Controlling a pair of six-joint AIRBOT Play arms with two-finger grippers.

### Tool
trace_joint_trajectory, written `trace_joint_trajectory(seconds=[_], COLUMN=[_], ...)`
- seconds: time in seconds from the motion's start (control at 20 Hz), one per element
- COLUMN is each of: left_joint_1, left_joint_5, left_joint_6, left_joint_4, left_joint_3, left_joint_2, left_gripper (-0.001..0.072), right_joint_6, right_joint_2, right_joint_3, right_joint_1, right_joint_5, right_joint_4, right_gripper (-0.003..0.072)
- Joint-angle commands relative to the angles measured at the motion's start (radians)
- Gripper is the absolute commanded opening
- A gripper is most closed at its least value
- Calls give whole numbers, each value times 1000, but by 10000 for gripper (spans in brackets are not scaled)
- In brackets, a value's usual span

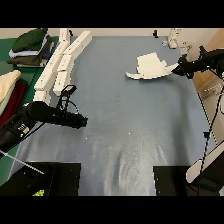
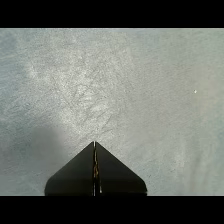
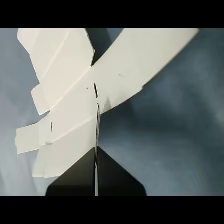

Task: Fold the box.

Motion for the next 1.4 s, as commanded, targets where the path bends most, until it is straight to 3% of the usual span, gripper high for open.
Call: trace_joint_trajectory(seconds=[0.0, 0.4, 0.5, 0.65, 0.7, 0.75, 0.8, 0.95, 1.1, 1.25, 1.35], left_joint_1=[0, 0, 0, 0, 0, 0, 0, 0, 0, 0, 0], left_joint_5=[0, 0, 0, 0, 0, 0, 0, 0, 0, 0, 0], left_joint_6=[0, 0, 0, 0, 0, 0, 0, 0, 0, 0, 0], left_joint_4=[0, 0, 0, 0, 0, 0, 0, 0, 0, 0, 0], left_joint_3=[0, 0, 0, 0, 0, 0, 0, 0, 0, 0, 0], left_joint_2=[1, 1, 1, 1, 1, 1, 1, 1, 1, 1, 1], left_gripper=[13, 13, 13, 13, 13, 13, 13, 12, 13, 13, 13], right_joint_6=[13, 141, 207, 275, 275, 275, 275, 274, 263, 93, -83], right_joint_2=[181, 855, 1023, 1205, 1236, 1248, 1245, 1231, 1171, 1025, 893], right_joint_3=[-249, -1124, -1291, -1445, -1474, -1486, -1485, -1433, -1282, -1123, -1035], right_joint_1=[59, 258, 304, 350, 354, 354, 352, 330, 237, 89, 10], right_joint_5=[-10, 177, 230, 280, 263, 241, 210, 156, 51, -15, -51], right_joint_4=[-21, -21, -20, -26, -29, -49, -86, -243, -417, -371, -233], right_gripper=[-4, -3, -2, 4, 44, 237, 345, 345, 344, 344, 344])
